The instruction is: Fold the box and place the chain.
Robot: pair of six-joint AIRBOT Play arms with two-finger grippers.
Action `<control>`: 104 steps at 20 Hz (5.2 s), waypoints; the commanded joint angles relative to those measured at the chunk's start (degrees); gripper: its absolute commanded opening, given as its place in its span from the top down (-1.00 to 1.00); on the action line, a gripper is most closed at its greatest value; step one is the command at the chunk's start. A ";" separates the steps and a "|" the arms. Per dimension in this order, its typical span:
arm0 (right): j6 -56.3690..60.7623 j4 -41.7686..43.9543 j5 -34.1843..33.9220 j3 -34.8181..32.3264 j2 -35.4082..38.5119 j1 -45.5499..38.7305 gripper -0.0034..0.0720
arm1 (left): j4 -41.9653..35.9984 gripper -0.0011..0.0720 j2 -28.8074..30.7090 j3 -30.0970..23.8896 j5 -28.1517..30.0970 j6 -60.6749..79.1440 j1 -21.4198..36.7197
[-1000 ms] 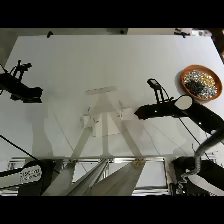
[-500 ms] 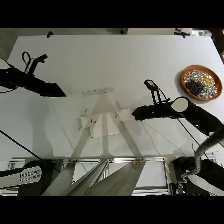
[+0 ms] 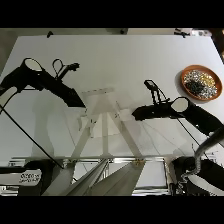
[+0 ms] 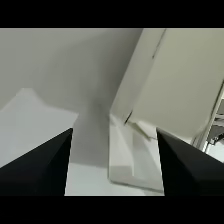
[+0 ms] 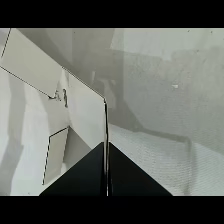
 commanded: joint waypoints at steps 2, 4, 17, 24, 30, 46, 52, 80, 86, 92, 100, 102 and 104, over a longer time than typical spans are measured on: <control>-0.02 0.04 2.12 -0.02 0.04 0.07 0.88 | -7.37 -0.61 -4.76 -0.02 0.04 7.72 -1.95; -0.02 0.09 2.78 -0.02 0.04 0.07 0.88 | -8.09 -0.61 -6.40 -0.02 0.83 9.33 -2.47; 1.55 1.81 0.72 -0.02 0.04 0.07 0.88 | -10.29 -0.34 -10.71 -2.38 1.60 12.59 -5.40; 1.73 1.81 0.31 -0.02 0.04 0.07 0.88 | -8.83 0.96 -10.58 -2.93 3.32 14.12 -5.84; 2.99 2.62 0.63 0.00 0.13 0.04 0.58 | -9.35 0.96 -8.68 -2.93 4.11 21.33 -6.32; 3.04 -16.09 36.35 6.49 24.63 -22.91 0.00 | 1.20 0.97 6.14 -4.48 13.27 26.58 -18.91; 3.04 -19.98 34.29 6.47 27.12 -22.91 0.00 | -8.39 0.97 4.31 -9.25 26.05 31.65 -20.76; 2.78 -19.80 30.21 6.47 27.10 -22.91 0.00 | -1.88 0.96 2.25 -9.27 26.82 33.03 -20.81; 2.80 -19.80 28.37 6.47 27.10 -22.91 0.00 | -1.92 0.96 2.27 -9.27 29.00 31.58 -20.81; 2.80 -19.80 27.56 6.47 27.10 -22.91 0.00 | -1.90 0.95 3.39 -9.11 29.51 31.87 -20.83; 2.80 -19.82 27.39 6.47 27.10 -22.91 0.00 | -4.74 0.95 5.01 -9.11 31.71 31.85 -20.87; 2.80 -19.82 27.39 6.47 27.10 -22.91 0.00 | -4.66 0.93 4.98 -9.11 31.71 31.85 -20.85; 2.80 -19.82 27.39 6.47 27.10 -22.91 0.00 | -4.70 0.75 4.76 -9.11 31.71 31.85 -20.87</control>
